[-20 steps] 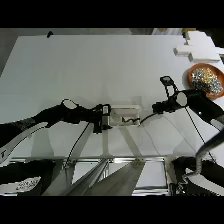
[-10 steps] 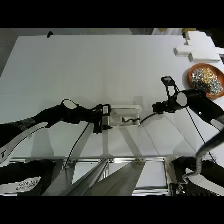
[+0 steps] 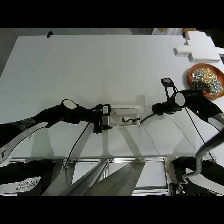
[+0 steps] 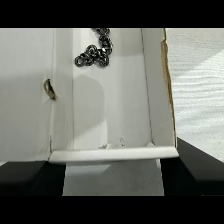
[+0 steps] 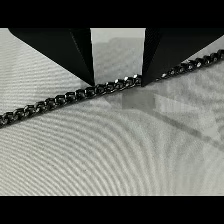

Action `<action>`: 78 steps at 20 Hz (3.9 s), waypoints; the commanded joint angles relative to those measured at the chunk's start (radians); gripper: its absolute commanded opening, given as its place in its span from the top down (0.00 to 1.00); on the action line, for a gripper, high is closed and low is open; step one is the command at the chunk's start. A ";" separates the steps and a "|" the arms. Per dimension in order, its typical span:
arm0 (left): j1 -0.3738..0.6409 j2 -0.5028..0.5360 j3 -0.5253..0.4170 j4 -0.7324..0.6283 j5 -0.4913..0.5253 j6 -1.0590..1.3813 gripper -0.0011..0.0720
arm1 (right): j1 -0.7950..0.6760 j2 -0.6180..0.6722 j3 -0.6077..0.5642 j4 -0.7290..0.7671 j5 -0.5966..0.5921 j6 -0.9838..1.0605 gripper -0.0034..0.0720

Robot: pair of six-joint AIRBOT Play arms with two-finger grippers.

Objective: Fold the box and place the chain.

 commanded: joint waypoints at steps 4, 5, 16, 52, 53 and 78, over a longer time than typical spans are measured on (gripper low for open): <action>0.000 0.000 0.000 0.000 0.000 0.000 0.80 | -0.001 -0.013 0.000 0.000 -0.002 0.006 0.74; 0.000 0.000 0.000 0.000 0.000 0.000 0.80 | -0.001 -0.013 0.000 0.000 -0.002 0.001 0.83; 0.000 0.000 0.000 0.000 0.000 0.000 0.80 | 0.040 0.248 0.000 0.083 0.082 -0.103 0.93; 0.000 0.000 0.000 0.000 0.000 0.000 0.80 | 0.388 0.479 0.000 0.874 -0.161 -0.447 0.93; 0.000 0.000 0.000 0.000 0.000 0.000 0.80 | 0.388 0.480 0.000 0.875 -0.161 -0.447 0.93; 0.000 0.000 0.000 0.000 0.000 0.000 0.80 | 0.415 0.293 0.003 0.553 -0.090 -0.388 0.71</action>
